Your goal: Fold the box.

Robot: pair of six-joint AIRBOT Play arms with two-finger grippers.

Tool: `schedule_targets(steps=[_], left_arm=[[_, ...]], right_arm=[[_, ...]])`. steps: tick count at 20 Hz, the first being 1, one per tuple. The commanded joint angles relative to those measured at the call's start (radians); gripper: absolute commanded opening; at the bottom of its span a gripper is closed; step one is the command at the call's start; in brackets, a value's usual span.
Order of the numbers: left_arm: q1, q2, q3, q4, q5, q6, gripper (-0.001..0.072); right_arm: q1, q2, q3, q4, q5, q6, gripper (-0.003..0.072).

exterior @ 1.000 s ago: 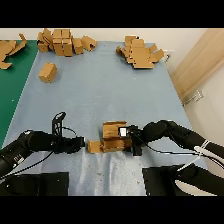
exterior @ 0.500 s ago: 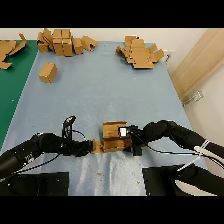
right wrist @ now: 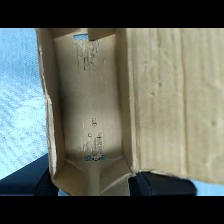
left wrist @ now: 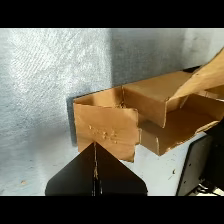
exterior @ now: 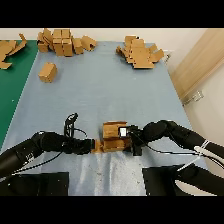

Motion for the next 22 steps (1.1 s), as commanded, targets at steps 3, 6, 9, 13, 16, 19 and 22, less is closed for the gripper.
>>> schedule_targets(steps=[3, 6, 9, 13, 16, 19, 22], left_arm=[[0.024, 0.002, 0.008, 0.100, -0.042, -0.086, 0.0009], [0.024, -0.003, 0.008, 0.145, -0.037, -0.148, 0.0009], [0.023, -0.016, 0.008, 0.156, -0.036, -0.177, 0.0009], [0.019, -0.037, 0.008, 0.147, -0.031, -0.172, 0.0009], [0.019, -0.038, 0.008, 0.127, -0.017, -0.157, 0.0009], [0.019, -0.040, 0.008, 0.127, -0.017, -0.156, 0.0009], [0.019, -0.040, 0.008, 0.121, -0.017, -0.154, 0.0009]], right_arm=[[0.000, 0.000, 0.000, 0.001, 0.000, 0.001, 0.0507], [0.000, 0.000, 0.000, 0.001, 0.000, 0.001, 0.0506], [0.000, 0.000, 0.000, 0.001, 0.000, 0.001, 0.0506], [0.000, 0.000, 0.000, 0.001, 0.000, 0.001, 0.0506], [0.000, 0.000, 0.000, 0.001, 0.000, 0.001, 0.0507], [0.000, 0.000, 0.000, 0.001, 0.000, 0.001, 0.0506], [0.000, 0.000, 0.000, 0.001, 0.000, 0.001, 0.0506]])
